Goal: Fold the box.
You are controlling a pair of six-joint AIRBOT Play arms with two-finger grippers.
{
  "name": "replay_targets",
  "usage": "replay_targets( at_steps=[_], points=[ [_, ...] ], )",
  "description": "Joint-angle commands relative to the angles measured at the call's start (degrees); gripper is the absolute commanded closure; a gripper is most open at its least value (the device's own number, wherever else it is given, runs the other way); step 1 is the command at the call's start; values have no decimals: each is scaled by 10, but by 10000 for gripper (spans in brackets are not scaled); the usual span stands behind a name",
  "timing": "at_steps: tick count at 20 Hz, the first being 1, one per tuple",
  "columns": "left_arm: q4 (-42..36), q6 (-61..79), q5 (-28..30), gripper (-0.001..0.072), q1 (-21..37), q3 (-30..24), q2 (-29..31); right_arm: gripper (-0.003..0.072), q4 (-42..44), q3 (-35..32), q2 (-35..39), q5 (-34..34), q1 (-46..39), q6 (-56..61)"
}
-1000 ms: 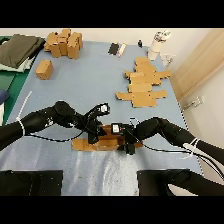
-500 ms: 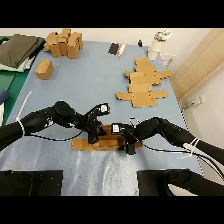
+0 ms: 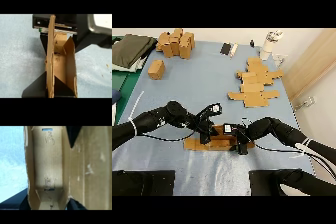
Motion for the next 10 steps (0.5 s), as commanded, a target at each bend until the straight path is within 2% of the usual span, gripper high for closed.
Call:
replay_targets(
  at_steps=[1,4,6,7,9,10],
  points=[
    [0,-4,0,698,0,0,0,165,0,0,0,0,0,0],
    [3,-32,1,689,2,0,0,166,0,0,0,0,0,0],
    [13,-64,5,155,12,1,0,165,0,0,0,0,0,0],
    [32,-107,2,116,25,1,3,165,0,0,0,0,0,0],
    [133,-219,-31,115,52,1,25,165,0,0,0,0,0,0],
    [193,-296,-66,115,67,1,44,165,0,0,0,0,0,0]
  ],
)
